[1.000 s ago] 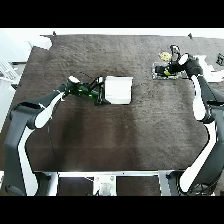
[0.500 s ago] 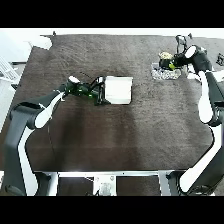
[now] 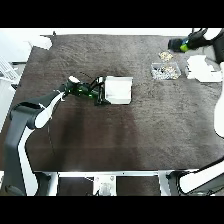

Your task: Fold the box and place the chain.

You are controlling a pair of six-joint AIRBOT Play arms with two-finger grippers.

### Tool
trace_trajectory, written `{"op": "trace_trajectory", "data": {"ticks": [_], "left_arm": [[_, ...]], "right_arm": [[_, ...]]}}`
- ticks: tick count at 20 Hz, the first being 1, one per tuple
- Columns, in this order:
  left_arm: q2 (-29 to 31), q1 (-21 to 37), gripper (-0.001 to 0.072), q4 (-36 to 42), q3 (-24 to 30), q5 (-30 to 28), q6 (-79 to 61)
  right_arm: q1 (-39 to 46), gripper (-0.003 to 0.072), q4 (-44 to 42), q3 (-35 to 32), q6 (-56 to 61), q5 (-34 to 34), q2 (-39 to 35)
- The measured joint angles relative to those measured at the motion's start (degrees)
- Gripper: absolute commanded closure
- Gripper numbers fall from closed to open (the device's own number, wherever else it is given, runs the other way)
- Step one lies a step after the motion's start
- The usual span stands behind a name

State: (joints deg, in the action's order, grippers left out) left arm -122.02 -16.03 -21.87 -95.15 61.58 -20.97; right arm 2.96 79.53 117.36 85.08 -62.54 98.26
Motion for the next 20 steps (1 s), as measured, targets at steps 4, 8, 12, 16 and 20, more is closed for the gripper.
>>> {"op": "trace_trajectory", "data": {"ticks": [4,8,12,16,20], "left_arm": [[0.0,0.0,0.0359,0.0,0.0,0.0,0.0],[0.0,0.0,0.0359,0.0,0.0,0.0,0.0],[0.0,0.0,0.0359,0.0,0.0,0.0,0.0],[0.0,0.0,0.0359,0.0,0.0,0.0,0.0],[0.0,0.0,0.0359,0.0,0.0,0.1,0.0]], "right_arm": [[-4.5,0.0678,2.2,0.0,-1.2,-0.8,-11.0],[-11.0,0.0678,3.3,0.0,-2.8,-2.5,-19.0],[-17.9,0.0678,3.7,-0.4,-4.3,-4.2,-22.6],[-22.8,0.0677,3.9,-2.7,-4.5,-6.0,-23.5],[-26.1,0.0678,4.0,-6.8,-4.4,-6.5,-23.7]]}}
